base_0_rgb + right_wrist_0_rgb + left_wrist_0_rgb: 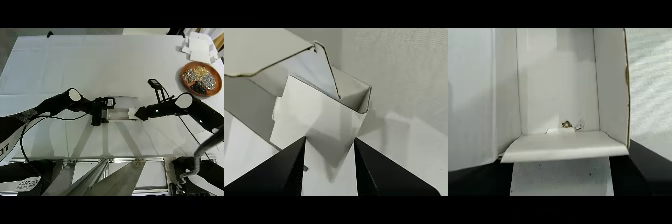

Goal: Fold the box and place the chain.

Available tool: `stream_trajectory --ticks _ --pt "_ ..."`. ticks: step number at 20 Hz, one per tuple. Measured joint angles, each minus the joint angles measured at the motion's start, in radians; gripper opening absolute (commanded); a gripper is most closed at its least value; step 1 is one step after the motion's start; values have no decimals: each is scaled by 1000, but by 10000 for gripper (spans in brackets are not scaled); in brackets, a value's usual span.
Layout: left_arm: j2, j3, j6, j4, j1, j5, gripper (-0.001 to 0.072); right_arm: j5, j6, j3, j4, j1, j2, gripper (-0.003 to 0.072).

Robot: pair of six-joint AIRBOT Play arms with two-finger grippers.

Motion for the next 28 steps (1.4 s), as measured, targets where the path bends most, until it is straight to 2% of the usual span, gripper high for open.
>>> stream_trajectory --ticks 7,14,27,28 --pt "0 0 0 0 0 0 9 -2 268 105 -224 125 -77 341" --pt "0 0 0 0 0 0 9 63 533 201 -425 244 -153 341" --pt "0 0 0 0 0 0 9 133 777 321 -574 350 -282 331" --pt "0 0 0 0 0 0 9 134 791 323 -584 351 -288 287"
